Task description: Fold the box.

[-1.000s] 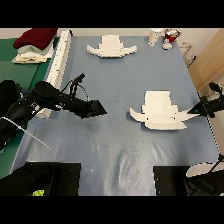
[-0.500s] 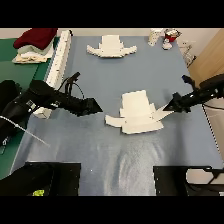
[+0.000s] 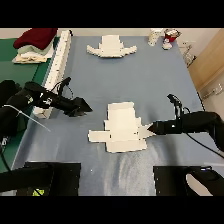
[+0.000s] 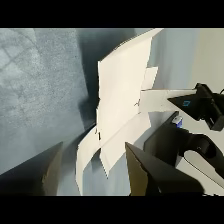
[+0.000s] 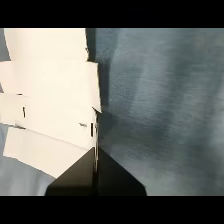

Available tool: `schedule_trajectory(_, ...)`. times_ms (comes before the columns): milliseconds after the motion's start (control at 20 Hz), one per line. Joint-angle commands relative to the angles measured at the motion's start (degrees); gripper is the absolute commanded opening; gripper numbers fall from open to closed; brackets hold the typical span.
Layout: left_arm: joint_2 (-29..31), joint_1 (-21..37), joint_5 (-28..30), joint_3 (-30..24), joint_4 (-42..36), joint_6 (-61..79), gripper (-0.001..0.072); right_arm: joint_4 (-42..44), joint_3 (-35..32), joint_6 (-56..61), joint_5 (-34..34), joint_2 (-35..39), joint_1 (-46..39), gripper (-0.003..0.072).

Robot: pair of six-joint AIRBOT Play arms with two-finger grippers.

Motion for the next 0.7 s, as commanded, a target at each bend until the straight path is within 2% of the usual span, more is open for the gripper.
schedule_trajectory(0, -7.9, 0.1, -0.8, 1.9, -5.9, 8.7, 0.0586, -0.3, -3.7, 0.6, 5.2, 5.4, 4.2, 0.0001)
schedule_trajectory(150, -14.7, -3.8, -0.8, 6.5, -7.1, 11.9, 0.0586, -0.5, -3.7, 0.6, 5.8, 5.4, 5.2, 0.0001)
schedule_trajectory(350, -24.0, -10.7, -2.1, 15.6, -7.1, 11.9, 0.0586, -0.5, -3.7, 0.6, 6.0, 5.4, 5.2, 0.0002)
schedule_trajectory(500, -28.3, -14.6, -6.4, 20.6, -6.9, 11.9, 0.0586, -1.3, -3.7, 0.6, 6.1, 5.4, 5.2, 0.0001)
schedule_trajectory(650, -30.4, -17.1, -8.9, 22.7, -6.8, 12.0, 0.0585, -1.3, -3.7, 0.6, 6.0, 5.4, 5.2, 0.0001)
